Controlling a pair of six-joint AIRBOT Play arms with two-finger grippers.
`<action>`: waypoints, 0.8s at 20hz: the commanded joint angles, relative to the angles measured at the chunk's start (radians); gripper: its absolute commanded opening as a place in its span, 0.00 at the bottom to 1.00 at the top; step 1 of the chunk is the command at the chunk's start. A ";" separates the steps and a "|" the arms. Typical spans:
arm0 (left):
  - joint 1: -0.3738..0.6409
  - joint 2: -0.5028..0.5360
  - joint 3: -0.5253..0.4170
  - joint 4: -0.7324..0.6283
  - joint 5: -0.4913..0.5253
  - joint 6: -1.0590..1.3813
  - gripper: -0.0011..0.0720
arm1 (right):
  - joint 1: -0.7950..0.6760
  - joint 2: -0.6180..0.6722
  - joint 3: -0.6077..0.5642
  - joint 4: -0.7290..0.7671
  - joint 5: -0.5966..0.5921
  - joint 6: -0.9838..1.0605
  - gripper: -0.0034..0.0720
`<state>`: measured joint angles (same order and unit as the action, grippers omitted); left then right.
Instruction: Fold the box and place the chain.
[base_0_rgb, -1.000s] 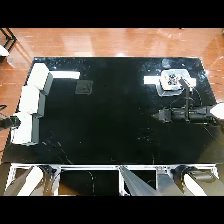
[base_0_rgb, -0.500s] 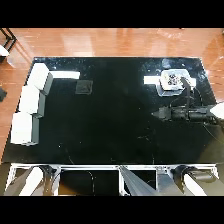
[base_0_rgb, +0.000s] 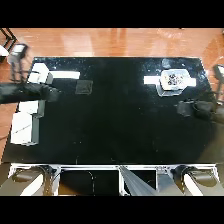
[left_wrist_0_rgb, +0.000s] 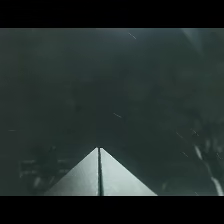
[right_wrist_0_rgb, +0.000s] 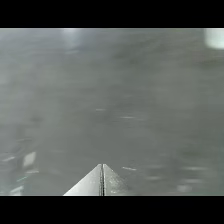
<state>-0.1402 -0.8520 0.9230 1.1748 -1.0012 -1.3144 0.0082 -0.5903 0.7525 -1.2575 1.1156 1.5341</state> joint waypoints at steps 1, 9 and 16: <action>-0.235 0.011 -0.076 0.094 0.161 -0.155 0.04 | 0.001 0.132 -0.013 -0.338 0.083 0.144 0.07; -0.207 0.146 -0.215 0.114 0.171 -0.213 0.04 | 0.001 0.189 -0.101 -0.309 -0.030 0.141 0.07; -0.033 0.315 -0.255 0.209 0.066 -0.238 0.05 | 0.001 0.188 -0.137 -0.297 -0.135 0.142 0.07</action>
<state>-0.2298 -0.5926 0.6781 1.3586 -0.8970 -1.5448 0.0082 -0.4030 0.6277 -1.5753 1.0203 1.6730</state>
